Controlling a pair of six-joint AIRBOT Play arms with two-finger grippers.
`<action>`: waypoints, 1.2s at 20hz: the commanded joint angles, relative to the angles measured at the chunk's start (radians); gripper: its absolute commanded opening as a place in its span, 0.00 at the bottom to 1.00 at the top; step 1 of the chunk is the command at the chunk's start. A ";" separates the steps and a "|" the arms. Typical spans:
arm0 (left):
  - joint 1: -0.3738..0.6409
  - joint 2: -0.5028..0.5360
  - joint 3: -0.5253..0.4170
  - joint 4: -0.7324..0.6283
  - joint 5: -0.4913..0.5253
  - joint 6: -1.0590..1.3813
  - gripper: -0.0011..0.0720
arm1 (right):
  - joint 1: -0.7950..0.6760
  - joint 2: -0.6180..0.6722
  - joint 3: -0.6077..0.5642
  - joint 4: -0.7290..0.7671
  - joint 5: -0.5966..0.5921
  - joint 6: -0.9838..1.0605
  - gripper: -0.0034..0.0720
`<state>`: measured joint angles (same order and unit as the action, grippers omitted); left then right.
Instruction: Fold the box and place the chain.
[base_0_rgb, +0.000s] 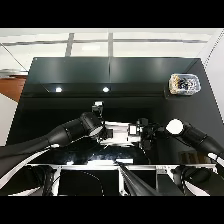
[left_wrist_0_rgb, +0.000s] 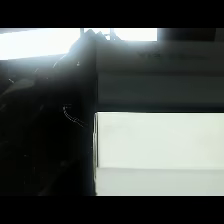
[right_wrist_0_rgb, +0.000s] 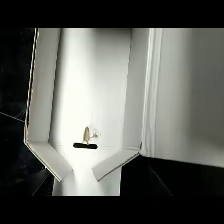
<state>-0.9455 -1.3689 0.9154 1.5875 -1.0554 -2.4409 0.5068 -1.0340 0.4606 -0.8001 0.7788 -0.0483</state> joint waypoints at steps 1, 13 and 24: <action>0.004 -0.003 -0.001 0.004 0.004 0.003 0.05 | 0.000 0.003 0.000 0.041 0.031 0.005 0.98; 0.004 -0.003 -0.001 -0.003 0.004 0.002 0.05 | 0.013 0.001 0.000 0.048 0.064 0.135 0.29; 0.004 -0.003 -0.001 -0.003 0.005 0.002 0.05 | 0.075 0.001 0.000 0.048 -0.025 0.210 0.29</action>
